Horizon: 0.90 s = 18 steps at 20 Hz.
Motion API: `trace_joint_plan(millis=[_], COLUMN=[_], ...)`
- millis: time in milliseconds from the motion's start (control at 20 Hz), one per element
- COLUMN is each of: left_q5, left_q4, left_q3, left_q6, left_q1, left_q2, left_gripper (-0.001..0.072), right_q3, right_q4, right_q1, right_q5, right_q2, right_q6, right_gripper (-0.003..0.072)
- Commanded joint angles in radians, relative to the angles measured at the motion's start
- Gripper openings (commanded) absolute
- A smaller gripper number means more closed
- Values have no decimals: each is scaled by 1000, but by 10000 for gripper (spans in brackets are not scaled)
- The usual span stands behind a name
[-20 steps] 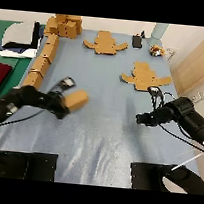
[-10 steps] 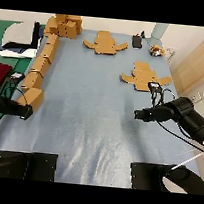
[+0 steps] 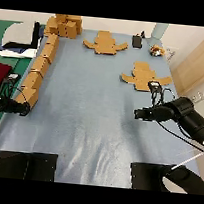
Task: Fold the box.
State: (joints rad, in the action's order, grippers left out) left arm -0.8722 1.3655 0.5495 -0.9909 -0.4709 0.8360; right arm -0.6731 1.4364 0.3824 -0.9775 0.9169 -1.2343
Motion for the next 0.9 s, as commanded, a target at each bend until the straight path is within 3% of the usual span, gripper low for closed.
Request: trace_joint_plan(millis=[0,600,850], left_q5=[129,283,293], left_q4=[3,-4,-5], left_q3=[-1,0,0], left_q6=[-1,40,29], left_q1=[-22,-47,-47], left_q2=[83,137,137], left_gripper=[392,392,391], right_q3=[-1,-1,-1], right_q4=[2,20,27], right_q1=[1,1,1], right_q5=[-1,0,0], right_q2=[0,0,0], right_q6=[0,0,0], right_gripper=[2,2,3])
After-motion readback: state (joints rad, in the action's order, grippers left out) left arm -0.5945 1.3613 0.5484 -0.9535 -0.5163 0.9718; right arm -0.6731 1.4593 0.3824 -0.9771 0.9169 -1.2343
